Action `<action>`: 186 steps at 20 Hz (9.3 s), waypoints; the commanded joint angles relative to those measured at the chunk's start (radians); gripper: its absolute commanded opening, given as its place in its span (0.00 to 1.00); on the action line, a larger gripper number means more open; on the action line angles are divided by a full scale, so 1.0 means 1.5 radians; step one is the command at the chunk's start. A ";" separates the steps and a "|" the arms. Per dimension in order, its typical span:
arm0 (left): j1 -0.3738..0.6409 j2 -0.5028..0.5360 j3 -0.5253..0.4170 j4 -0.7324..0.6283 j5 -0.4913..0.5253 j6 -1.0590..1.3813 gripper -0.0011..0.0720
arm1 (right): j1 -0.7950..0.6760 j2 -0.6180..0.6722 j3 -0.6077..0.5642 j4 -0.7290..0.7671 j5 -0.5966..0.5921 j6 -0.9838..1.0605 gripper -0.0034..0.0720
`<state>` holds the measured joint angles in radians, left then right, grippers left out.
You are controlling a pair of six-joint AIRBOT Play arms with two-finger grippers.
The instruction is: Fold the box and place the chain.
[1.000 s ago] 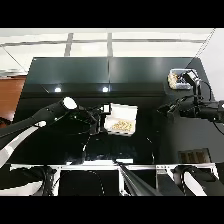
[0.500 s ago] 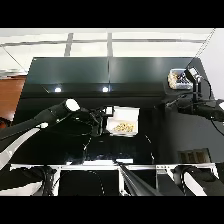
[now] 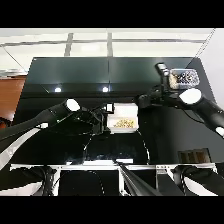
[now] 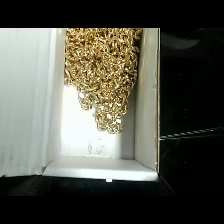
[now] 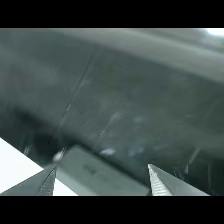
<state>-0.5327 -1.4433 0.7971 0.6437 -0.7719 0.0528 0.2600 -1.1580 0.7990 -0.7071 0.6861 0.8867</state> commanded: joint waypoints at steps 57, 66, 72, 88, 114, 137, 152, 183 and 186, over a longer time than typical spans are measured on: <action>0.000 0.000 0.000 0.001 0.003 -0.003 0.53 | -0.056 0.099 0.041 -0.121 0.394 -0.063 0.46; 0.000 0.000 0.000 0.001 0.003 -0.003 0.53 | -0.039 0.047 -0.154 0.353 0.206 -0.034 0.06; 0.000 0.000 0.000 0.001 0.003 -0.003 0.53 | 0.016 -0.025 -0.154 0.241 0.130 0.027 0.06; 0.000 0.000 0.001 -0.001 0.003 -0.003 0.53 | -0.013 -0.024 -0.095 0.155 0.246 0.032 0.06; -0.126 -0.052 0.230 0.124 -0.029 -0.263 0.99 | -0.358 0.259 -0.009 -0.083 0.420 0.114 0.06; -0.183 -0.100 0.232 0.265 -0.004 -0.282 0.99 | -0.358 0.258 -0.009 -0.083 0.394 0.112 0.06; 0.108 0.004 0.239 0.436 -0.122 -0.633 0.47 | -0.358 0.258 -0.009 -0.083 0.361 0.112 0.06; 0.518 -0.153 0.810 0.503 -0.542 -1.036 0.05 | -0.358 0.256 -0.011 -0.053 0.325 0.172 0.06; 0.457 0.022 0.660 0.505 -0.447 -1.076 0.05 | -0.357 0.259 -0.010 -0.036 0.465 0.128 0.06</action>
<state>0.2138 -1.6119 1.9408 1.4113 -1.4818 -1.4742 -0.2756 -0.7719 0.7834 -0.7799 1.2182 1.1397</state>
